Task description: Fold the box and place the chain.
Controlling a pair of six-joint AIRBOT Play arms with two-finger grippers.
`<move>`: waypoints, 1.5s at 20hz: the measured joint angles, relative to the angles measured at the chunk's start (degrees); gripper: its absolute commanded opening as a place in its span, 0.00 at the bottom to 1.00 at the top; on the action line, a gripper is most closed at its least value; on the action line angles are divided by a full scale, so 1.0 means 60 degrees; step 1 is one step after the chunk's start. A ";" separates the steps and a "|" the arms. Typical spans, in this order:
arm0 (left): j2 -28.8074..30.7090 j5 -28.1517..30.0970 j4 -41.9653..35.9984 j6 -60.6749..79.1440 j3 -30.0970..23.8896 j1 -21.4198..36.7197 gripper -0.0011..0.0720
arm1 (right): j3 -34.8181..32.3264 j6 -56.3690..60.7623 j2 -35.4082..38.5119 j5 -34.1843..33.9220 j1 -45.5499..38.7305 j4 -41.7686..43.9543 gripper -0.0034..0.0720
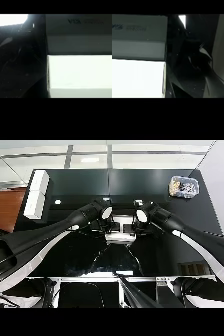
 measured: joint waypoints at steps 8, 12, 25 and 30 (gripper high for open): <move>0.0000 -0.0007 -0.0007 -0.0004 0.0000 0.0004 0.05 | 0.0004 -0.0062 -0.0091 0.0036 0.0018 0.0113 0.24; 0.0000 0.0007 0.0015 -0.0004 0.0000 0.0011 0.05 | 0.0106 -0.0095 -0.0102 0.0138 0.0018 0.0120 0.06; 0.0000 -0.0004 0.0040 0.0000 0.0000 0.0011 0.05 | 0.0663 -0.1428 0.1009 0.0900 -0.0415 -0.0066 0.43; 0.0000 0.0011 0.0007 -0.0004 0.0004 0.0011 0.05 | 0.0856 -0.2419 0.2940 0.1213 -0.1956 -0.2459 0.43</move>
